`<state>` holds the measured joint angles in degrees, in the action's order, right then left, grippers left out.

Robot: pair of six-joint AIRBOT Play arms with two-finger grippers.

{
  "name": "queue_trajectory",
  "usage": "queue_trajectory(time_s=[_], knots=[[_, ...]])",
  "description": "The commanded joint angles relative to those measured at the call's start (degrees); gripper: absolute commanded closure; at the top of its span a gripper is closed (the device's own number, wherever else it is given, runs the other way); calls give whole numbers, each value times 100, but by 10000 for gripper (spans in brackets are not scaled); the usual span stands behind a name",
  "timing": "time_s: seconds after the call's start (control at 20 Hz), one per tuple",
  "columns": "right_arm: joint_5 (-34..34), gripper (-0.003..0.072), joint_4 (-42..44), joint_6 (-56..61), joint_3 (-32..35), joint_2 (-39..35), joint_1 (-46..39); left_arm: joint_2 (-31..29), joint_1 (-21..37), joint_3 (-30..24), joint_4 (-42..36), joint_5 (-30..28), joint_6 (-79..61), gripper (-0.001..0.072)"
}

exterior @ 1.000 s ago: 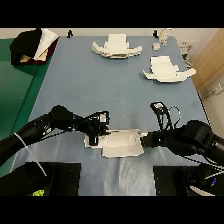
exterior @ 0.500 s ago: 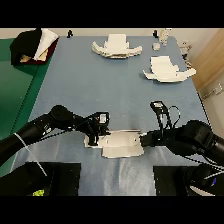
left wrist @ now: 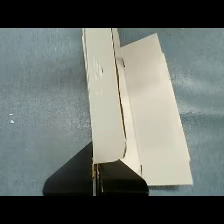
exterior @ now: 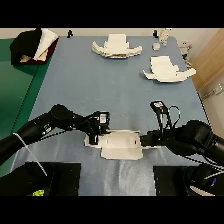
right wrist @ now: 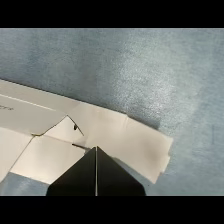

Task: Fold the box.

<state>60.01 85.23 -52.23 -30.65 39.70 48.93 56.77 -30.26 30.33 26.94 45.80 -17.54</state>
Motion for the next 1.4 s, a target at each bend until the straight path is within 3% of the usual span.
queue_trajectory(time_s=[0.0,0.45,0.75,1.0,1.2,1.35], knots=[[-2,685,-44,39,-2,0,2,7,-2,39,-11,-11,0,695],[0,685,-44,39,-2,0,4,291,-2,35,17,525,380,695],[17,685,-4,37,-4,-2,4,291,-2,35,11,581,409,695],[450,686,949,2,-11,-177,59,291,-2,35,9,581,409,695],[566,686,1314,127,-9,-503,977,291,-2,37,9,579,409,696],[479,686,1279,63,-9,-378,2409,291,-7,35,9,584,409,695]])
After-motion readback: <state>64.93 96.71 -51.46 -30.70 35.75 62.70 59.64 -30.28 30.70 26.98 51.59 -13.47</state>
